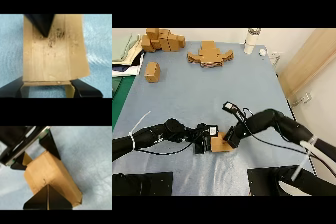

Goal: Fold the box.

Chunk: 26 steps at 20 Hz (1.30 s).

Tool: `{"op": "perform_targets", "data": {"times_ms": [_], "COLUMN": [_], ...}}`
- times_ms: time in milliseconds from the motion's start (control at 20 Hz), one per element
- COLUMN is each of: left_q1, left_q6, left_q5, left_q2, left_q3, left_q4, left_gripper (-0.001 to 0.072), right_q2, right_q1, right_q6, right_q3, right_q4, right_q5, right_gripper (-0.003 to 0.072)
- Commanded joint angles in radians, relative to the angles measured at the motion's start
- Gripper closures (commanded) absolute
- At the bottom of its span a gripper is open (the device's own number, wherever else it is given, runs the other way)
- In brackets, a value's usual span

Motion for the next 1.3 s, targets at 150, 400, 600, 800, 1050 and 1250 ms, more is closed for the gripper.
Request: {"op": "perform_targets", "data": {"times_ms": [150, 400, 600, 800, 1050, 1250], "left_q1": [-0.001, -0.001, -0.001, -0.001, -0.001, -0.001], "left_q6": [0.0, 0.0, 0.0, 0.0, 0.0, 0.0], "left_q5": [0.0, 0.0, 0.0, 0.0, 0.0, 0.0], "left_q2": [0.0, 0.0, 0.0, 0.0, 0.0, 0.0], "left_q3": [0.0, 0.0, 0.0, 0.0, 0.0, 0.0], "left_q4": [0.0, 0.0, 0.0, 0.0, 0.0, 0.0], "left_gripper": [0.0182, 0.0182, 0.0182, 0.0182, 0.0182, 0.0182], "right_q2": [0.166, 0.17, 0.157, 0.119, 0.122, 0.113], "right_q1": [0.089, 0.149, 0.175, 0.202, 0.301, 0.343], "right_q6": [-0.131, -0.371, -0.447, -0.481, -0.307, -0.192], "right_q3": [-0.065, -0.065, -0.066, -0.066, -0.068, -0.068], "right_q4": [-0.148, -0.127, -0.176, -0.199, -0.357, -0.53], "right_q5": [0.179, 0.17, 0.182, 0.233, 0.24, 0.288], "right_gripper": [0.0305, 0.0078, 0.0078, 0.0077, 0.0078, 0.0078]}}
